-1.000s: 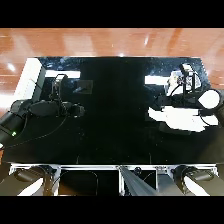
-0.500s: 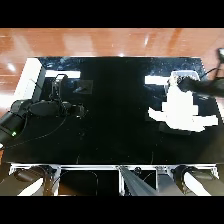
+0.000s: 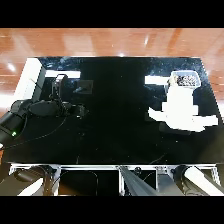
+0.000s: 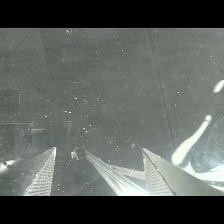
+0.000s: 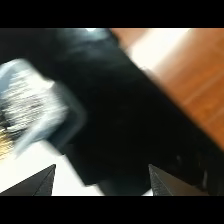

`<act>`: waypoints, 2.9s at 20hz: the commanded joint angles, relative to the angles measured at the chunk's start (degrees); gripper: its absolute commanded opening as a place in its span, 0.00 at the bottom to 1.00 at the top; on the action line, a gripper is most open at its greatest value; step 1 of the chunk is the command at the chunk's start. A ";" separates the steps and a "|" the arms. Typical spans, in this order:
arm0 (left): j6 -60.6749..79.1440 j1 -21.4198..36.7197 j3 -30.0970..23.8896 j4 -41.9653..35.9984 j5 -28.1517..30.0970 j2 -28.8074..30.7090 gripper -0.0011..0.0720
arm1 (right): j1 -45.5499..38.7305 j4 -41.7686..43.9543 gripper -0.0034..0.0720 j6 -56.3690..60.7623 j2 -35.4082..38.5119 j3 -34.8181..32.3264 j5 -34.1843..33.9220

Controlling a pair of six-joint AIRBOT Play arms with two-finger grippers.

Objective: Fold the box and place the chain.

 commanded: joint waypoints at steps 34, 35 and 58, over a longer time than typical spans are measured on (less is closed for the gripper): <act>0.44 0.00 0.00 -2.14 -3.26 -0.02 0.84 | 8.22 11.65 0.10 -26.12 -38.10 19.91 51.08; 0.44 -0.02 0.00 -2.16 -3.26 -0.02 0.84 | 10.25 14.27 0.10 -26.14 -36.30 19.50 49.86; 27.98 3.82 8.83 -25.51 12.44 -24.09 0.84 | 62.60 28.00 0.10 -20.48 11.13 -33.83 -8.15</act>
